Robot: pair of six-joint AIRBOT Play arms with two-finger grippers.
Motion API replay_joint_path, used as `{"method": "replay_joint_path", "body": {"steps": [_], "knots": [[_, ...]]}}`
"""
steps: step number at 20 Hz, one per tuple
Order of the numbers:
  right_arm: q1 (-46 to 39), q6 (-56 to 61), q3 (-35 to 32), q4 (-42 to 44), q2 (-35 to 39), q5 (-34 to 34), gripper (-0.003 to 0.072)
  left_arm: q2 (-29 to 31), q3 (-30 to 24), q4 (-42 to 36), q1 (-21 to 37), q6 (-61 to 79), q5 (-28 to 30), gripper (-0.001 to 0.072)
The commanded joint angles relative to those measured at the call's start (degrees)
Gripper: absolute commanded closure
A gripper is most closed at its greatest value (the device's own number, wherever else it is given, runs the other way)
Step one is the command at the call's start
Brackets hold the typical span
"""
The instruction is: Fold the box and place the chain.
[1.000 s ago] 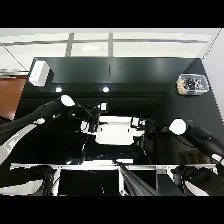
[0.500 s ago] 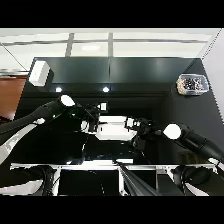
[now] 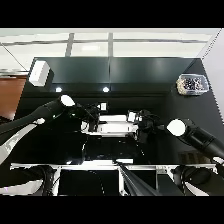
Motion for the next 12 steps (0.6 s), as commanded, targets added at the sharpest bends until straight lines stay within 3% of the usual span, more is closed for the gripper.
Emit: {"method": "replay_joint_path", "body": {"steps": [1, 6, 12], "knots": [[-1.05, -0.66, 0.20, 0.63, -0.13, 0.31, -0.0018, 0.02, -0.02, 0.02, -0.04, 0.13, -0.04, 0.0682], [-1.05, -15.91, 0.20, 12.22, -4.85, -0.15, -0.0019, 0.02, -0.02, 0.00, -0.04, 0.13, -0.07, 0.0682], [-5.14, -21.24, 0.20, 14.45, -7.82, 3.45, -0.0019, 0.02, -0.02, 0.00, -0.04, 0.13, -0.02, 0.0682]]}}
